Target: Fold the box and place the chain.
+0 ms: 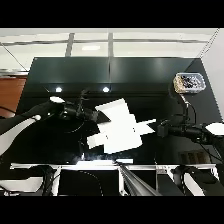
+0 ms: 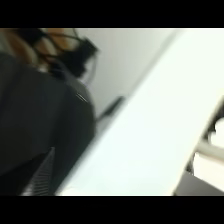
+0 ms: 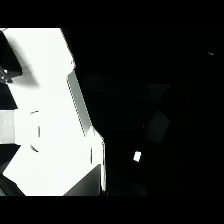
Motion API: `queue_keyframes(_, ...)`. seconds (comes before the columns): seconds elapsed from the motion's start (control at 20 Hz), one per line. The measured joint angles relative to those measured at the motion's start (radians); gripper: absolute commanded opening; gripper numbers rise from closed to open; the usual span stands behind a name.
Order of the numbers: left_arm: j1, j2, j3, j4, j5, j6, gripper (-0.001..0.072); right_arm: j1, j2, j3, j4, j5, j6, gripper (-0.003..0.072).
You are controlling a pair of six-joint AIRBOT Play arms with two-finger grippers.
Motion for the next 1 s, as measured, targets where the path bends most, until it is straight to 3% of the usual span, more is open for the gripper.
queue_keyframes(0.3,-0.039,-0.043,0.063,0.089,-0.077,0.121,0.0585,0.0,0.0,0.0,-0.03,0.005,0.0,0.001)
queue_keyframes(0.4,-0.062,-0.047,0.069,0.109,-0.076,0.145,0.0386,0.0,0.0,0.0,-0.04,0.006,0.001,0.001)
queue_keyframes(0.5,-0.089,-0.049,0.072,0.13,-0.062,0.161,0.0278,0.0,0.0,0.0,-0.046,0.006,0.001,0.001)
queue_keyframes(0.55,-0.101,-0.049,0.074,0.14,-0.06,0.17,0.0093,0.001,0.0,0.0,-0.048,0.006,0.001,0.001)
queue_keyframes(0.6,-0.109,-0.049,0.074,0.143,-0.058,0.177,0.0028,0.001,0.0,0.0,-0.051,0.007,0.001,0.001)
queue_keyframes(0.75,-0.117,-0.049,0.076,0.156,-0.054,0.192,0.0027,0.001,0.0,0.001,-0.054,0.007,0.002,0.002)
queue_keyframes(0.8,-0.116,-0.05,0.077,0.161,-0.054,0.193,0.0027,0.001,0.0,0.007,-0.055,0.007,0.003,0.0226)
queue_keyframes(0.85,-0.112,-0.049,0.081,0.175,-0.055,0.195,0.0026,-0.001,0.0,0.021,-0.056,0.005,0.005,0.0538)
queue_keyframes(0.9,-0.107,-0.048,0.089,0.193,-0.06,0.196,0.0024,-0.006,0.0,0.046,-0.069,0.006,0.008,0.0632)
queue_keyframes(1.0,-0.103,-0.037,0.113,0.226,-0.079,0.2,0.0023,-0.025,0.0,0.121,-0.117,0.013,0.025,0.0631)
